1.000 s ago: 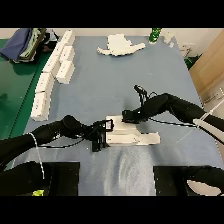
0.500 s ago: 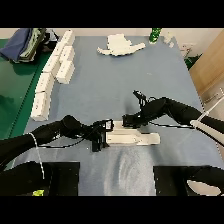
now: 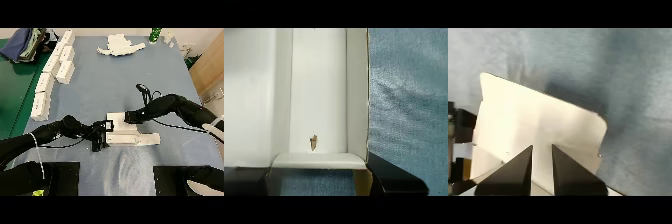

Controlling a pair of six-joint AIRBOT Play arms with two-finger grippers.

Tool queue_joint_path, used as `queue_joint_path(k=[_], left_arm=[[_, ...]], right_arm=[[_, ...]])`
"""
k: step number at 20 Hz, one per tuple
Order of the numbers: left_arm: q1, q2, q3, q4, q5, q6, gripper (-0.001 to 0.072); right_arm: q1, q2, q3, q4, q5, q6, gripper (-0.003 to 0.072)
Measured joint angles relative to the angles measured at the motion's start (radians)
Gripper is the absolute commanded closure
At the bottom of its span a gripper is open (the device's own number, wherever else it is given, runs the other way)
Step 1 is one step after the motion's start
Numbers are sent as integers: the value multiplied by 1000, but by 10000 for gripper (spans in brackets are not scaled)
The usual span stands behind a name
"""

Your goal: Fold the box.

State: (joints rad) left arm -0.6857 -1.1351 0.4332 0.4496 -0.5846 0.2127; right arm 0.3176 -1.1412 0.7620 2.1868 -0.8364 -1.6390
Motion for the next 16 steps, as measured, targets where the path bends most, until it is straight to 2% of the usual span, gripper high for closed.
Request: queue_joint_path(k=[6, 9, 10, 11, 12, 13, 14, 15, 16], left_arm=[[0, 0, 0, -1, 0, -3, 251], [0, 0, 0, -1, 0, -3, 251], [0, 0, 0, -1, 0, -3, 251], [0, 0, 0, -2, -1, -3, 251], [0, 0, 0, -1, 0, -3, 251], [0, 0, 0, -1, 0, -3, 251], [0, 0, 0, -1, -1, -3, 251], [0, 0, 0, -1, 0, -3, 251], [0, 0, 0, -2, 0, -3, 251]], right_arm=[[0, 223, -14, -154, -146, -43, 495], [0, 333, -77, -192, -251, -187, 486], [0, 365, -106, -192, -282, -253, 404], [0, 396, -137, -195, -317, -319, 271], [0, 416, -166, -200, -332, -371, 216], [0, 433, -193, -215, -346, -423, 215], [0, 441, -215, -223, -345, -469, 180], [0, 443, -234, -240, -337, -514, 105], [0, 443, -245, -261, -314, -555, 89]])
